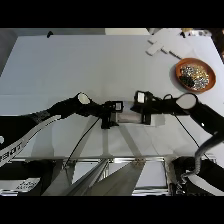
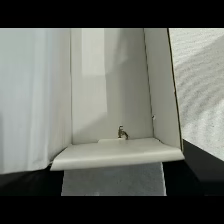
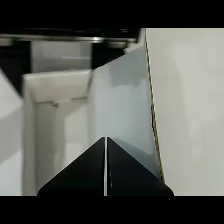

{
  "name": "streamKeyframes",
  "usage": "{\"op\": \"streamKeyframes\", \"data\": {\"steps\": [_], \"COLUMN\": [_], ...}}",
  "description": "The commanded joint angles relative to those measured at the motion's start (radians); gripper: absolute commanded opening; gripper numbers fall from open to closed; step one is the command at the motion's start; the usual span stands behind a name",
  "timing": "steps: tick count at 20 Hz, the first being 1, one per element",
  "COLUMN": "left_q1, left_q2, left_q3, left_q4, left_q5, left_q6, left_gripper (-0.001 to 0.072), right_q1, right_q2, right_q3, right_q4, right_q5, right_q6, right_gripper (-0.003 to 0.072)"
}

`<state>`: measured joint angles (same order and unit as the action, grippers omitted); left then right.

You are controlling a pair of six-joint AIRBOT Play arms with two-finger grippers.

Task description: Fold the box and place the chain.

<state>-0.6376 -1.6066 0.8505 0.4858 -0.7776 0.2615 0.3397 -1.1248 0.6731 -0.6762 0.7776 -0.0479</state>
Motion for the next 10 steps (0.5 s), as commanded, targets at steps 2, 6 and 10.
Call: {"op": "streamKeyframes", "data": {"steps": [2,6,10], "left_q1": [0.0,0.0,0.0], "left_q2": [0.0,0.0,0.0], "left_q3": [0.0,0.0,0.0], "left_q4": [0.0,0.0,0.0], "left_q5": [-0.001,-0.001,-0.001], "left_q6": [0.0,0.0,0.0], "left_gripper": [0.0255,0.0255,0.0255], "right_q1": [-0.038,-0.09,-0.09], "right_q2": [-0.129,-0.171,-0.227], "right_q3": [0.126,0.126,0.125], "right_q4": [0.011,-0.007,-0.016], "right_q5": [-0.016,0.031,0.075], "right_q6": [0.083,0.104,0.105], "right_gripper": [0.002,0.002,0.002]}}
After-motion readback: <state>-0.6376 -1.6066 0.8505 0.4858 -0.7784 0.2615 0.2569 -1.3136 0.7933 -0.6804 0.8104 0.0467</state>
